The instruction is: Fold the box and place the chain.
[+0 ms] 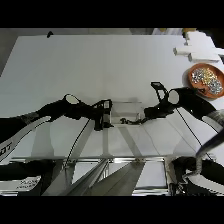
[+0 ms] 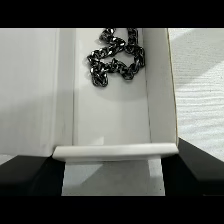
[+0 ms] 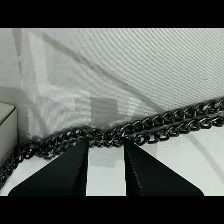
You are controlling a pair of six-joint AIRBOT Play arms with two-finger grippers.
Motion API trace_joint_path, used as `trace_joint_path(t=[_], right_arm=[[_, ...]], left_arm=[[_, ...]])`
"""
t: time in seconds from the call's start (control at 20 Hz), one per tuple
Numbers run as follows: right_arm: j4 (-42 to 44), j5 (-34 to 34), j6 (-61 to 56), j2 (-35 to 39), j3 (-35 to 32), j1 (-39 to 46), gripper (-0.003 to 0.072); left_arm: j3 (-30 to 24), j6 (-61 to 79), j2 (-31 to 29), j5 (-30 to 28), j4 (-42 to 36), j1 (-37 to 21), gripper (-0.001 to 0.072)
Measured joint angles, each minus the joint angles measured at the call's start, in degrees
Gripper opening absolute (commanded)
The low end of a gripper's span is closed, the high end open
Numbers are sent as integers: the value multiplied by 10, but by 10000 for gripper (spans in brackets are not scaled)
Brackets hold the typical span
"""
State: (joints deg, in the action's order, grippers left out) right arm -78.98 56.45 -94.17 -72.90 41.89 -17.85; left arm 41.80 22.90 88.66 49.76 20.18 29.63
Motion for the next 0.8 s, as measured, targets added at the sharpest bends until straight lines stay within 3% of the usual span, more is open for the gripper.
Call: trace_joint_path(t=[0.45, 0.65, 0.8], right_arm=[[-1, -35, -15, -6, -1, 0, 147], [-1, -45, -17, -7, -1, 0, 17], [0, -47, -17, -6, -1, 0, 11]], left_arm=[[0, 0, 0, 0, 0, 0, 204], [0, 0, 0, 0, 0, 0, 204], [0, 0, 0, 0, 0, 0, 204]])
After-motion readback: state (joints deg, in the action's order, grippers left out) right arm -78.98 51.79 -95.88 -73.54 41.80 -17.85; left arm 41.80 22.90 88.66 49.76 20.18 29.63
